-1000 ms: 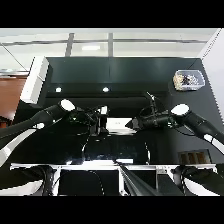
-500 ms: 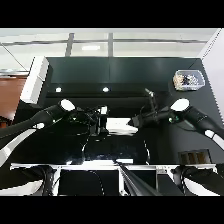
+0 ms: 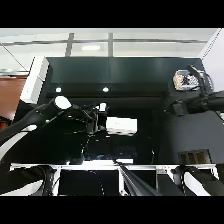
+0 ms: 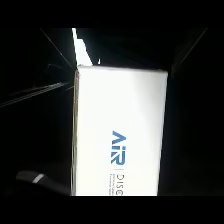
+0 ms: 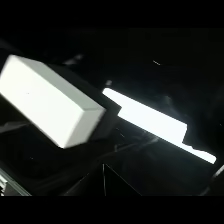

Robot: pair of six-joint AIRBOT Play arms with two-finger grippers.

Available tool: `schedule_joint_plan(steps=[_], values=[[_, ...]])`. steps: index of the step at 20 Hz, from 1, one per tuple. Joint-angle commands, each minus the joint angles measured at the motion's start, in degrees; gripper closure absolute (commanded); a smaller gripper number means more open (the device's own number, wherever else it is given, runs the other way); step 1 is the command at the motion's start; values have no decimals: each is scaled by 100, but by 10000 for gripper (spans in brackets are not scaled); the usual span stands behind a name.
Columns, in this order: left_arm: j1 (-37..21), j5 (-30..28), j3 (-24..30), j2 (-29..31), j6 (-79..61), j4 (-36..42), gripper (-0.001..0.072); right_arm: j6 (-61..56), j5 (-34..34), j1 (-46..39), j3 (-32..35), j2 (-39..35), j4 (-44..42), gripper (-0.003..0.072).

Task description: Fold the box and place the chain.

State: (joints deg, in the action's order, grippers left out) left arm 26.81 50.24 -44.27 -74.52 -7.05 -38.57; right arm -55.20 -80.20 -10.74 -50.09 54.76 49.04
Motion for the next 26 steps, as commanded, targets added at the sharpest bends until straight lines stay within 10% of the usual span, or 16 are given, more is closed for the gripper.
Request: schedule_joint_plan(steps=[1,10,26], values=[[63,295,-245,560,925,-400,-3,-96,-142,-732,214,-177,348,668],[1281,382,-2127,-1318,1954,-535,-4,-31,649,-745,678,-175,192,668],[1504,555,-2151,-1532,2081,-791,-3,-33,695,-745,680,-175,203,668]])
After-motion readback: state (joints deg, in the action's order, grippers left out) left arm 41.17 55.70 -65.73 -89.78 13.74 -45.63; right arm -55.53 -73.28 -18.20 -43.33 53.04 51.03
